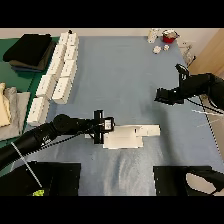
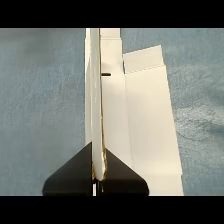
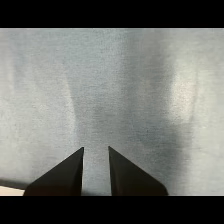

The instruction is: Fold the box.

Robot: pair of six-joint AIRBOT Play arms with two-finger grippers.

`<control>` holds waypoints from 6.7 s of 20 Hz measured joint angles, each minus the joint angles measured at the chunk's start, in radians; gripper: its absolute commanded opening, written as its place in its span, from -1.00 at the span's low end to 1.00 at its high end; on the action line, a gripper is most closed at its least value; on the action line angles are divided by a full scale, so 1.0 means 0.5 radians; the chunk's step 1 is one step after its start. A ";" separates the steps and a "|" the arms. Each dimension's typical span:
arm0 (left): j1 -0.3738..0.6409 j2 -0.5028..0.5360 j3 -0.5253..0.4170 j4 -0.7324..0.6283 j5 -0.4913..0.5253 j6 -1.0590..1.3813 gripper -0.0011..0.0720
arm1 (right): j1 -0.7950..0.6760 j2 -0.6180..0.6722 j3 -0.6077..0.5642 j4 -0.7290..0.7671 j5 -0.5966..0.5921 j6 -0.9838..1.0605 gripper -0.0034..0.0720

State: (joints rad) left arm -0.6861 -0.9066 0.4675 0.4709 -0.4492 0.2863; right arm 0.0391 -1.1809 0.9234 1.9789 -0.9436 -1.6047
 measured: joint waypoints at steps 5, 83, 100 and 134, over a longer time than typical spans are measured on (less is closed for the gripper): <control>0.199 -0.101 0.150 0.008 -0.333 -0.128 -0.95 | 0.000 0.000 0.000 0.016 0.002 0.001 -0.27; 0.513 -0.689 0.511 0.105 -1.091 -0.440 -0.94 | 1.982 0.639 -0.792 -1.083 0.214 0.047 0.95; 0.513 -0.690 0.511 0.105 -1.092 -0.439 -0.94 | 1.948 0.691 -0.681 -1.268 -0.043 0.193 0.99; 0.513 -0.690 0.511 0.105 -1.093 -0.439 -0.93 | 0.784 0.324 -0.871 0.584 0.161 -2.781 0.96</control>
State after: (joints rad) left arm -0.4294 -1.2514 0.7231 0.5236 -0.9955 0.0666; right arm 0.4313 -1.0187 0.4881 2.2707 -0.8631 -2.9952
